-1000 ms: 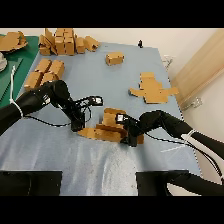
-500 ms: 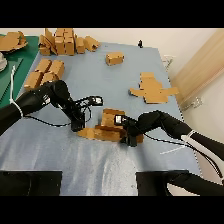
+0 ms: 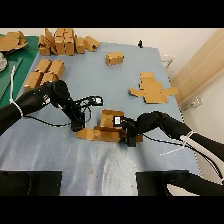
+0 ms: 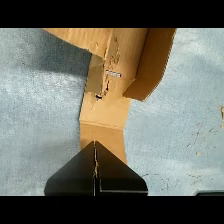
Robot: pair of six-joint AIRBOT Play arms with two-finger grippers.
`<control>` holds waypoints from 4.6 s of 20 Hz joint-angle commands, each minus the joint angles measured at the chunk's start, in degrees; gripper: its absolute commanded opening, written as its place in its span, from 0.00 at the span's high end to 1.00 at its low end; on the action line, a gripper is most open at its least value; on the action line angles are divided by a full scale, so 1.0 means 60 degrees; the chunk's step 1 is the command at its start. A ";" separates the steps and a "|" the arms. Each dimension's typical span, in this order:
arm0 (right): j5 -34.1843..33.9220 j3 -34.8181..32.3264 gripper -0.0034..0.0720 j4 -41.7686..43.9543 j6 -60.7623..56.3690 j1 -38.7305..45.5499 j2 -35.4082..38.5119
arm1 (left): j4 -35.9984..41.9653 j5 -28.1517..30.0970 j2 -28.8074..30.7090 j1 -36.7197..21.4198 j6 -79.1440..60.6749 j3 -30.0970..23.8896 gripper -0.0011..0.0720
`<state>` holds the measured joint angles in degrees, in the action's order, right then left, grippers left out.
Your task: Fold the box.
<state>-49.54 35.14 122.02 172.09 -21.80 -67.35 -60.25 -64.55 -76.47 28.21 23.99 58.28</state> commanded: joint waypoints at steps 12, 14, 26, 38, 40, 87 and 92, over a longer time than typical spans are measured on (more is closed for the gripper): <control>-0.0117 0.0007 0.21 -0.0022 -0.0004 -0.0018 0.0007 | -0.0036 0.2116 0.0004 0.0004 -0.3432 -0.0004 0.97; -0.0149 0.0007 0.21 -0.0018 -0.0004 -0.0018 0.0007 | -0.0036 0.2765 0.0004 0.0007 -0.3428 -0.0004 0.97; -0.0186 0.0004 0.21 -0.0022 -0.0004 -0.0015 0.0004 | 0.1515 0.1027 0.0007 0.0120 0.0310 -0.0004 0.97; -0.0186 0.0004 0.21 -0.0022 -0.0004 -0.0015 0.0004 | 0.1676 -0.0940 0.0018 -0.0470 -0.1785 -0.0499 0.97; -0.0186 0.0004 0.21 -0.0022 -0.0004 -0.0015 0.0004 | 0.4306 -0.2331 0.0026 -0.1464 -0.4306 -0.1173 0.97; -0.0186 0.0004 0.21 -0.0025 -0.0004 -0.0015 0.0004 | 0.0492 0.1559 0.2029 0.0605 0.0291 -0.1570 0.03; -0.0186 0.0004 0.21 -0.0025 -0.0004 -0.0015 0.0004 | 0.0463 0.1268 0.1679 0.0863 -0.0667 -0.1581 0.03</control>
<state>-50.65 35.14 121.86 172.07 -21.87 -67.35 -56.40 -56.03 -65.43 32.69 22.72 48.71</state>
